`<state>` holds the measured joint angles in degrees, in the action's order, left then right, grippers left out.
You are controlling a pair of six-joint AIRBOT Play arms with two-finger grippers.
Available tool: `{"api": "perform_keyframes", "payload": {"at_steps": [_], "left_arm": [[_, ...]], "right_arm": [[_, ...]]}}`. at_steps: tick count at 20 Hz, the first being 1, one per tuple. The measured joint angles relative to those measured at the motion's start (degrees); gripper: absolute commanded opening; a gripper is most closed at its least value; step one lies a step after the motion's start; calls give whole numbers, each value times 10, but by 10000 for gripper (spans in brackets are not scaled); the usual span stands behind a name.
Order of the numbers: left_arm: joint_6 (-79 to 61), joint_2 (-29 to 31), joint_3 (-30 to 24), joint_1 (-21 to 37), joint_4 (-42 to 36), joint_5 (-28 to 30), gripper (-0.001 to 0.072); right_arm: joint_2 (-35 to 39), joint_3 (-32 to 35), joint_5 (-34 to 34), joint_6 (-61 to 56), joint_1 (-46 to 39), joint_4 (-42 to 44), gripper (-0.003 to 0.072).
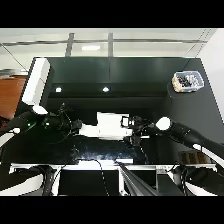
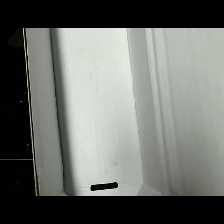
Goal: Fold the box and place the chain.
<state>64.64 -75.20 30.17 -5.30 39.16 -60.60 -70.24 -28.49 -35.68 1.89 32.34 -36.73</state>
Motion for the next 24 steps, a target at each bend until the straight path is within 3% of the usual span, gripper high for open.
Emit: {"api": "perform_keyframes", "payload": {"at_steps": [1, 2, 5, 14, 22, 24], "left_arm": [[0, 0, 2, -4, -5, -3, 424], [0, 2, 5, -6, -11, -9, 463], [0, 15, 19, -3, -4, -15, 708], [1, 73, 48, -31, -21, -58, 701], [74, 88, 50, -135, -34, 1, 662], [96, 97, 50, -150, -26, 14, 591]], "right_arm": [[0, 0, 0, 0, 0, 0, 422], [0, 0, 0, 0, 0, 0, 422], [0, 0, 0, 0, 0, 0, 422], [0, 0, 0, 0, 0, 0, 422], [0, 0, 0, 0, 0, 0, 422], [0, 0, 0, 0, 0, 0, 422]]}}
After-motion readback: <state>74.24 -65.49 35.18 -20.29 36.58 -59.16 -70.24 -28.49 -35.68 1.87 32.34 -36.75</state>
